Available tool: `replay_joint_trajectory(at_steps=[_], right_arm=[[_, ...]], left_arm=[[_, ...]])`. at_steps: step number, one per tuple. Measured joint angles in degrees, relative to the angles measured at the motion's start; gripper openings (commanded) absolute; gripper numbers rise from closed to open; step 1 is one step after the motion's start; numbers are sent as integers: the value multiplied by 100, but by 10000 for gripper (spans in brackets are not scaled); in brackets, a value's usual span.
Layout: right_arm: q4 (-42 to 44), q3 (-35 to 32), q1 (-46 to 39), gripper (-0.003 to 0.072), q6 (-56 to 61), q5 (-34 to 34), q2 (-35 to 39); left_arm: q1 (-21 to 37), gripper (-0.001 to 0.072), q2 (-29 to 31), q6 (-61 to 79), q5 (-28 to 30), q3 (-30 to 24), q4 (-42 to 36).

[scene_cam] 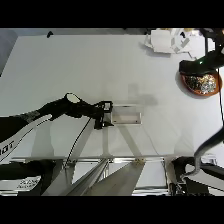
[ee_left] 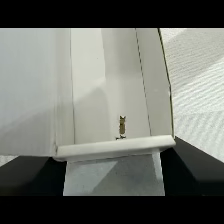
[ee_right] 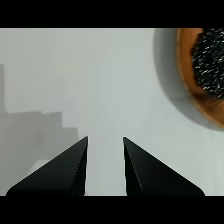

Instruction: Fold the box and place the chain.

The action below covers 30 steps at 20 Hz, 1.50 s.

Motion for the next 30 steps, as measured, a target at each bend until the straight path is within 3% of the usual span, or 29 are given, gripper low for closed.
replay_joint_trajectory(at_steps=[8,24,25,26,30], right_arm=[[20,293,-1423,218,-74,-586,-1541],[87,315,-1648,214,-55,-1613,-2354],[92,315,-1648,82,-44,-1628,-2369],[109,315,-1648,16,-42,-1628,-2380],[94,317,-1650,15,-39,-1515,-2358]], left_arm=[[0,170,0,0,0,0,0],[0,170,0,0,-2,0,0],[0,170,0,0,-2,0,0],[0,170,0,0,0,0,0],[0,170,0,0,-2,0,-2]])
